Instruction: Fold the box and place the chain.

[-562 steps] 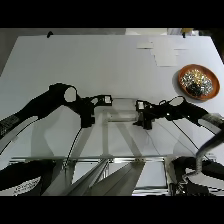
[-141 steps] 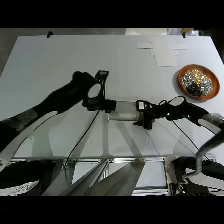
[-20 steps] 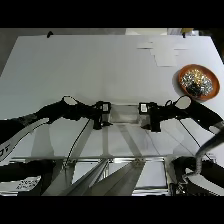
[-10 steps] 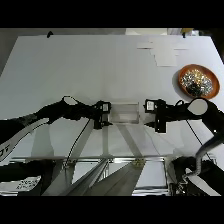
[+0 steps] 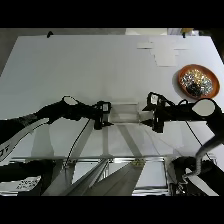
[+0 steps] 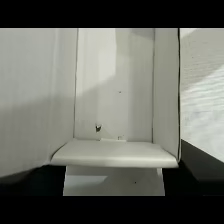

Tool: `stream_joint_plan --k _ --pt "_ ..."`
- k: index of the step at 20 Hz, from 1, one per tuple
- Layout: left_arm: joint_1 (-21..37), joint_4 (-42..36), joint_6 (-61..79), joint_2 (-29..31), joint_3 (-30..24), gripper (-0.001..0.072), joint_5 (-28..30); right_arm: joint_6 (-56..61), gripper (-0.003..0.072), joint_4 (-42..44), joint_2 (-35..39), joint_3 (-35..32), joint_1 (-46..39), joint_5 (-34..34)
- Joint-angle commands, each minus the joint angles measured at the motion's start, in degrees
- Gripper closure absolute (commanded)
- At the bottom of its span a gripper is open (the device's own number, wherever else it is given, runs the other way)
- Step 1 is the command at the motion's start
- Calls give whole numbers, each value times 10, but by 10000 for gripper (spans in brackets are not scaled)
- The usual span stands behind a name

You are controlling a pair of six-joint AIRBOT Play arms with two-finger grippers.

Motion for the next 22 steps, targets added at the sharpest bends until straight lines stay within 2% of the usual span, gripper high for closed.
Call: stream_joint_plan --k 1,6,11,12,13,14,16,18,22 --pt "0 1 0 0 0 638 2 52 347 -42 23 2 0 12" --pt "0 1 0 0 0 638 2 110 349 -72 82 3 0 38" --pt "0 1 0 0 0 638 2 154 338 -93 133 6 0 16" --pt "0 1 0 0 0 638 2 177 255 -114 134 6 0 18" --pt "0 1 0 0 0 638 2 216 123 -155 133 6 0 23" --pt "0 1 0 0 0 638 2 252 85 -199 133 6 0 29" --pt "0 1 0 0 0 638 2 281 84 -245 133 6 0 47" --pt "0 0 0 0 0 638 2 280 86 -222 133 6 0 42" --pt "0 1 0 0 0 638 2 243 91 -62 134 11 0 22"
